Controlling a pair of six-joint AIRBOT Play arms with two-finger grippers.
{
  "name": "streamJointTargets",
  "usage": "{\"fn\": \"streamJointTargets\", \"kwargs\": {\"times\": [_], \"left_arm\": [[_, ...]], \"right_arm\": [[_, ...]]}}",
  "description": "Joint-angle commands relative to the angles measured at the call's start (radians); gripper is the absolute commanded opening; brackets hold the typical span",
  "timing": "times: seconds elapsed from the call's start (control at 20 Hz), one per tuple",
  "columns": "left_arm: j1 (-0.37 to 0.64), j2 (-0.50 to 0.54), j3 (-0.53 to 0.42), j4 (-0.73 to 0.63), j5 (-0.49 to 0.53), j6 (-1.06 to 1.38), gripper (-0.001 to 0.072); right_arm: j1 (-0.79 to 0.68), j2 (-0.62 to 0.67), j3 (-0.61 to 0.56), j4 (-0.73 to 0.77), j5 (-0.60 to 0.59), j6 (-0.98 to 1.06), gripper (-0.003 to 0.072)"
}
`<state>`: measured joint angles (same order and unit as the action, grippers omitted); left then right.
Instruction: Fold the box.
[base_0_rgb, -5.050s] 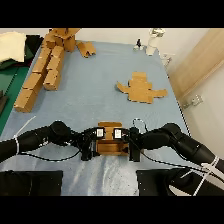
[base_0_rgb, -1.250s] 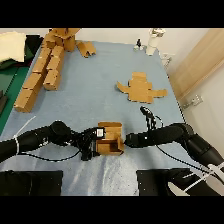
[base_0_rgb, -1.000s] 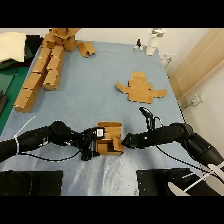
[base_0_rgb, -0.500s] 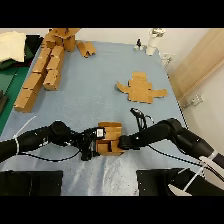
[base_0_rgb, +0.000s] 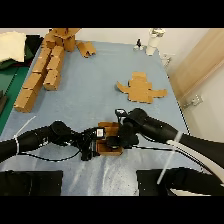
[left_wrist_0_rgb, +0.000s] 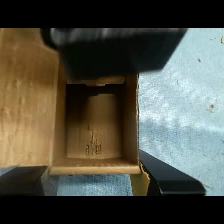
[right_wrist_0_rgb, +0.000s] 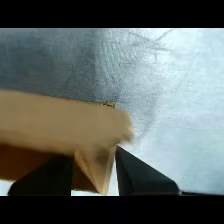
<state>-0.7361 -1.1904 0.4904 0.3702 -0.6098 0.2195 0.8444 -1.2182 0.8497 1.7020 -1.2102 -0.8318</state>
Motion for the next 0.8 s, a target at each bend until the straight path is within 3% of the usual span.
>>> {"fn": "streamJointTargets", "kwargs": {"times": [0.0, 0.1, 0.15, 0.25, 0.3, 0.35, 0.5, 0.55, 0.6, 0.75], "left_arm": [[0.0, 0.0, 0.001, 0.0, 0.0, 0.0, 0.0525], [0.0, 0.0, 0.001, 0.0, 0.0, 0.0, 0.0525], [0.0, 0.0, 0.001, 0.0, 0.0, 0.0, 0.0525], [0.0, 0.0, 0.001, 0.0, 0.0, 0.0, 0.0525], [0.0, 0.0, 0.001, 0.0, 0.0, 0.0, 0.0525], [0.0, 0.0, 0.001, 0.0, 0.0, 0.0, 0.0525], [0.0, 0.0, 0.001, 0.0, 0.0, 0.0, 0.0525], [0.0, 0.0, 0.001, 0.0, 0.0, 0.0, 0.0525], [0.0, 0.0, 0.001, 0.0, 0.0, 0.0, 0.0525], [0.0, 0.0, 0.001, 0.0, 0.0, 0.0, 0.0525]], "right_arm": [[0.039, -0.128, 0.097, -0.041, -0.115, 0.11, 0.0362], [0.041, -0.177, 0.122, -0.04, -0.133, 0.134, 0.0361], [0.043, -0.191, 0.127, -0.039, -0.142, 0.143, 0.0324], [0.048, -0.2, 0.127, -0.061, -0.171, 0.144, 0.0113], [0.049, -0.2, 0.127, -0.078, -0.187, 0.145, 0.0035], [0.048, -0.2, 0.127, -0.087, -0.194, 0.143, 0.0003], [0.049, -0.197, 0.127, -0.089, -0.193, 0.143, 0.0035], [0.049, -0.192, 0.128, -0.089, -0.193, 0.143, 0.0204], [0.048, -0.183, 0.128, -0.085, -0.194, 0.143, 0.0304], [0.048, -0.147, 0.128, -0.074, -0.198, 0.143, 0.0305]]}}
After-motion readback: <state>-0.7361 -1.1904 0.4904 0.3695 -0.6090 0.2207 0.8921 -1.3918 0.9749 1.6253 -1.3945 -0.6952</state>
